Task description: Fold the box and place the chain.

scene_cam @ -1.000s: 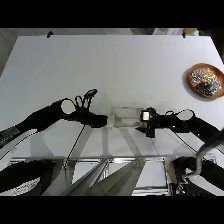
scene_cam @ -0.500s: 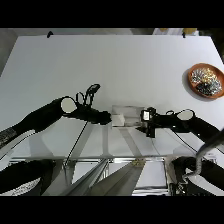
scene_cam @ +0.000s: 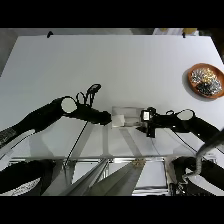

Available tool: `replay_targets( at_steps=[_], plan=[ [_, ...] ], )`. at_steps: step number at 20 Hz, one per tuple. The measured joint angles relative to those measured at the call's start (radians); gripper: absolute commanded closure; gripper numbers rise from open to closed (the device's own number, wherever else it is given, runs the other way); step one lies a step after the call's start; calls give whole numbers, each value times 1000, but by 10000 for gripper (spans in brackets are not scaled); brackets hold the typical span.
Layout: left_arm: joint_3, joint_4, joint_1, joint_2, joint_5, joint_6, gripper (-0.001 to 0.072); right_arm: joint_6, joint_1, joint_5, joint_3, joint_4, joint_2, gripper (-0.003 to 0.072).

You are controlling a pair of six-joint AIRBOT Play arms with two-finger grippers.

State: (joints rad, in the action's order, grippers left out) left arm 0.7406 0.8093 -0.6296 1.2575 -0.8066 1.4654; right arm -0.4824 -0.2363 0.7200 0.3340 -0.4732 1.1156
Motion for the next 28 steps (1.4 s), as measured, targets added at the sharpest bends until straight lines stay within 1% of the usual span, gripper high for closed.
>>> replay_targets(
  at_steps=[4, 8, 9, 10, 12, 17, 22, 28],
  plan=[
    [0, 28, 26, -17, -37, 0, 414, 0, 0, 0, 0, 0, 0, 262],
    [0, 26, 15, -16, -45, -1, 412, 2, 0, 0, 0, 0, 0, 262],
    [0, 21, 8, -12, -43, -2, 399, 2, 0, 0, 0, 0, 0, 262],
    [2, 17, 0, -6, -37, -3, 342, 2, 0, 0, 0, 0, 0, 262],
    [13, 8, -18, 4, -30, -3, 317, 2, 0, 0, 0, 0, 0, 262],
    [51, 8, -47, 21, -22, -3, 317, 2, 0, 1, 0, 0, 0, 262],
    [68, 23, -65, 36, -21, 1, 317, 3, 0, 1, 0, 0, 0, 262],
    [138, 146, -101, 78, -46, 129, 318, 2, 0, 1, 0, 0, 0, 262]
  ],
)
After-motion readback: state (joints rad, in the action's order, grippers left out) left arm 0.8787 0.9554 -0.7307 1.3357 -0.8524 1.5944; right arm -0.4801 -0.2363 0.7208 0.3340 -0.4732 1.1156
